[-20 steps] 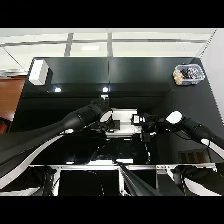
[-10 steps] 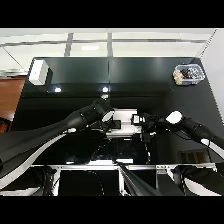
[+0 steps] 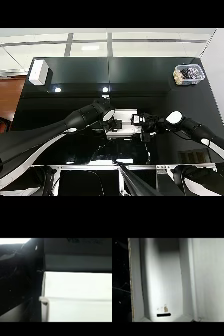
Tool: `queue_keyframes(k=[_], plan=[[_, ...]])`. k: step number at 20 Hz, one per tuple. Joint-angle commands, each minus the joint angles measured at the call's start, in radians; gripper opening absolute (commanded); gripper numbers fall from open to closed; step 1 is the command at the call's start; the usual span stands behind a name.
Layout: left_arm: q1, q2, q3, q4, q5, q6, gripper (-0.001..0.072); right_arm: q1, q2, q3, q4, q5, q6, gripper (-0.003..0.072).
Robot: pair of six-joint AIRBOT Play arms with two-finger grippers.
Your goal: Fold the box and place the chain.
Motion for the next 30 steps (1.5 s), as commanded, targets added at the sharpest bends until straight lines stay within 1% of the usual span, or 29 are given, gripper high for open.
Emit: queue_keyframes(k=[1, 6, 7, 8, 9, 10, 11, 30], plan=[[0.001, 0.000, 0.006, 0.000, 0.001, 0.005, 0.0517, 0.001, 0.000, 0.000, 0.000, 0.000, 0.000, 0.0239], [0.010, -0.016, 0.006, -0.005, -0.010, 0.003, 0.0488, 0.001, 0.000, 0.000, 0.000, 0.000, 0.000, 0.0238], [0.011, -0.016, 0.006, -0.005, -0.011, 0.003, 0.0469, 0.001, 0.000, 0.000, 0.000, 0.000, 0.000, 0.0238], [0.011, -0.016, 0.006, -0.005, -0.011, 0.003, 0.0344, 0.001, 0.000, 0.000, 0.000, 0.000, 0.000, 0.0239], [0.010, -0.016, 0.006, -0.005, -0.016, 0.003, 0.0263, 0.001, 0.000, 0.000, 0.000, 0.000, 0.000, 0.0239], [0.011, -0.016, 0.006, -0.011, -0.021, 0.003, 0.0108, 0.001, 0.000, 0.000, 0.000, 0.000, 0.000, 0.0238], [0.011, -0.016, 0.006, -0.011, -0.025, 0.003, 0.0026, 0.001, 0.000, 0.000, 0.000, 0.000, 0.000, 0.0238], [0.011, -0.017, 0.006, -0.027, -0.024, 0.003, 0.0028, 0.001, 0.000, 0.000, 0.000, -0.003, 0.000, 0.0238]])
